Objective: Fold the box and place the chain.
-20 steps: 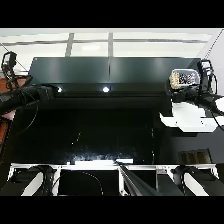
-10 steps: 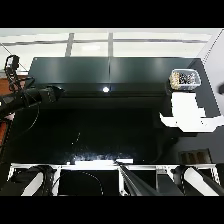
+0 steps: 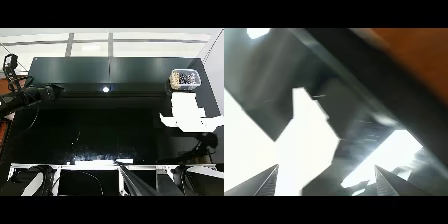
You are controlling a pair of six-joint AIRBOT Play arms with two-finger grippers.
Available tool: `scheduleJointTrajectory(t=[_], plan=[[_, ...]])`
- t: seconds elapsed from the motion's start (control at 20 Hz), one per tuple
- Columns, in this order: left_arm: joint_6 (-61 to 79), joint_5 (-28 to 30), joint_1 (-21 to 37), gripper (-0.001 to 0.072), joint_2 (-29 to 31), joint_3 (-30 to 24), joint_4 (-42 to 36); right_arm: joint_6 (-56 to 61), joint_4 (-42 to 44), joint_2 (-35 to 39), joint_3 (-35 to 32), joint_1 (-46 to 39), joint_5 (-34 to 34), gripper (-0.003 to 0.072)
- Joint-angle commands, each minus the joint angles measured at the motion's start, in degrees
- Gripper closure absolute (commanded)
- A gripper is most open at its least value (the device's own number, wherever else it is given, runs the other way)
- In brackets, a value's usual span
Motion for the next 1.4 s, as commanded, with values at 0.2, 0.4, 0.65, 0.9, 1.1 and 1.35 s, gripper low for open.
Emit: scheduleJointTrajectory(t=[0.2,0.4,0.65,0.9,1.1,1.35], plan=[[0.02,4.02,0.00,-0.0004,-0.02,-0.04,0.04,-5.70,3.56,-18.12,11.47,3.19,17.03,-0.0013],[-0.07,3.80,0.00,-0.0003,-0.02,-0.04,-0.02,-6.60,2.16,-23.41,18.05,5.92,16.96,-0.0008],[-0.04,3.93,0.00,-0.0003,-0.04,-0.07,0.00,-7.61,3.04,-25.40,21.33,6.19,16.22,0.0119],[-0.24,3.96,0.00,-0.0003,-0.07,-0.04,-0.85,-7.63,5.99,-28.13,20.72,7.23,20.26,0.0121],[-0.26,4.04,0.00,-0.0003,-0.07,-0.04,-1.11,-8.09,5.86,-28.17,20.50,8.72,20.26,0.0263],[-0.24,4.04,0.00,-0.0003,-0.07,-0.04,-1.29,-7.89,2.97,-28.17,18.32,9.53,21.94,0.0433]])
